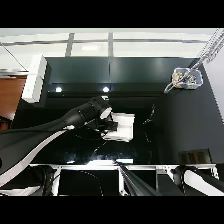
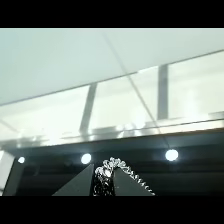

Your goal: Fold the box and place the chain.

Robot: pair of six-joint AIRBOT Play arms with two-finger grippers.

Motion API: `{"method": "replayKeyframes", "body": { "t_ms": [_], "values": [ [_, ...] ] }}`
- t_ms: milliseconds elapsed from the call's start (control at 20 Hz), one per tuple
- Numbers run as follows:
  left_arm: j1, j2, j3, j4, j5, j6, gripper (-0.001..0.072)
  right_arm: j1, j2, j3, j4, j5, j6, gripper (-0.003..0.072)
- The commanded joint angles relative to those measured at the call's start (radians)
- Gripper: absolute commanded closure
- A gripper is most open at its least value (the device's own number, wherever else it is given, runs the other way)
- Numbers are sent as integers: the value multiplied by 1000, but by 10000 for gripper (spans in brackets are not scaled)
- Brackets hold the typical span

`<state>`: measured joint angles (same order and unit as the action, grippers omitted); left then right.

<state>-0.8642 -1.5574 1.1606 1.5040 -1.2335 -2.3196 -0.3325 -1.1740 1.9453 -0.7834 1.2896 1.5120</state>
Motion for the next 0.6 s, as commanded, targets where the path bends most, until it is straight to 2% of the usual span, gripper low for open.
{"method": "replayKeyframes", "body": {
  "t_ms": [0,100,200,550],
  "values": [
    [0,0,1,3,2,0,679,110,129,-164,10,10,-57,680],
    [0,0,1,3,2,1,679,189,200,-274,-11,11,-79,680],
    [0,0,1,3,2,1,679,262,241,-335,-51,20,-79,679],
    [0,0,1,3,2,1,679,441,251,-385,-63,132,-80,679]
  ]
}}
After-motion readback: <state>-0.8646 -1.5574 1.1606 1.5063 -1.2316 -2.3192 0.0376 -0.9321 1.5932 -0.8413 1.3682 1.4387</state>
